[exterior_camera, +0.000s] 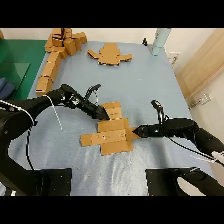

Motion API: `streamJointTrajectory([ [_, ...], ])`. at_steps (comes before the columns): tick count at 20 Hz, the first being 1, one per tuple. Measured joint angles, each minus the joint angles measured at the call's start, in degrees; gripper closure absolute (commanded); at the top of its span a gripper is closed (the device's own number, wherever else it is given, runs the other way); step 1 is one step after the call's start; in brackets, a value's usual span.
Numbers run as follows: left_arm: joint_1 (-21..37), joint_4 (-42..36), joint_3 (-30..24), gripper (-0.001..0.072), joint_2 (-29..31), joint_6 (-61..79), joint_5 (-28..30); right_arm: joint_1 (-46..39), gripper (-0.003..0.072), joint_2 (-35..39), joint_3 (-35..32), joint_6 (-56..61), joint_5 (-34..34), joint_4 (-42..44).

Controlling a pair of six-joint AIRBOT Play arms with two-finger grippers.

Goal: Fold the box.

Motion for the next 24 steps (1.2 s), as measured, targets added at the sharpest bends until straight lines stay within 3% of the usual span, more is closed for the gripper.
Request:
streamJointTrajectory([
  [9,0.3,-1.9,0.3,0.0381,0.0,1.3,-0.3,0.0,0.0686,-1.3,0.0,0.0,0.0,0.0],
  [10,0.3,-1.8,0.3,0.0489,0.0,1.4,-0.5,0.0,0.0686,-1.6,0.0,0.0,0.0,0.0],
  [11,0.4,-1.7,0.3,0.0551,0.0,1.4,-0.7,0.0,0.0686,-1.8,0.0,0.0,0.0,0.0],
  [24,0.4,0.6,0.3,0.0557,0.0,2.1,-2.0,0.0,0.0686,-2.4,0.0,0.0,0.0,0.0],
])
